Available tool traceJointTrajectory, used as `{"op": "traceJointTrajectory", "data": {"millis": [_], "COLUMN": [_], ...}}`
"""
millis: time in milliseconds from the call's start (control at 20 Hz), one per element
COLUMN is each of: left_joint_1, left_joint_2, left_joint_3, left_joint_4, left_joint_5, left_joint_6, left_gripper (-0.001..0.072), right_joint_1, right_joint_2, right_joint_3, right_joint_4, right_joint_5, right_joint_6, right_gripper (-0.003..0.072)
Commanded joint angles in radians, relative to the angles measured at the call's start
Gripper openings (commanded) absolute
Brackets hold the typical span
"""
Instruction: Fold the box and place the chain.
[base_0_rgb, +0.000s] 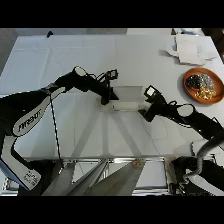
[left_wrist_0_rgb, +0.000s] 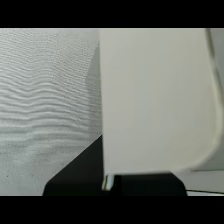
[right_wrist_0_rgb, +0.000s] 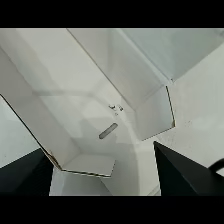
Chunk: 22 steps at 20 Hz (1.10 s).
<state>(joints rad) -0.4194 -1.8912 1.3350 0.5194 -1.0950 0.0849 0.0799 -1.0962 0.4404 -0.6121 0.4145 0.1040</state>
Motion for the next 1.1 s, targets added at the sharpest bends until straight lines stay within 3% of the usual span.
{"op": "traceJointTrajectory", "data": {"millis": [0, 400, 600, 850, 1050], "left_joint_1": [0.000, 0.000, 0.000, 0.000, 0.000], "left_joint_2": [0.000, 0.000, 0.000, 0.000, 0.000], "left_joint_3": [0.000, 0.000, 0.000, 0.000, 0.000], "left_joint_4": [0.001, 0.001, 0.001, 0.001, 0.001], "left_joint_5": [-0.001, -0.001, -0.001, -0.001, -0.001], "left_joint_6": [0.001, 0.001, 0.001, 0.001, 0.001], "left_gripper": [0.0013, 0.0013, 0.0013, 0.0013, 0.0013], "right_joint_1": [-0.028, -0.045, -0.045, -0.045, -0.045], "right_joint_2": [-0.017, -0.145, -0.192, -0.195, -0.195], "right_joint_3": [0.039, 0.173, 0.250, 0.257, 0.257], "right_joint_4": [-0.042, -0.192, -0.253, -0.431, -0.447], "right_joint_5": [0.079, 0.201, 0.207, 0.261, 0.259], "right_joint_6": [0.001, 0.057, 0.165, 0.318, 0.336], "right_gripper": [0.0669, 0.0669, 0.0669, 0.0669, 0.0669]}}
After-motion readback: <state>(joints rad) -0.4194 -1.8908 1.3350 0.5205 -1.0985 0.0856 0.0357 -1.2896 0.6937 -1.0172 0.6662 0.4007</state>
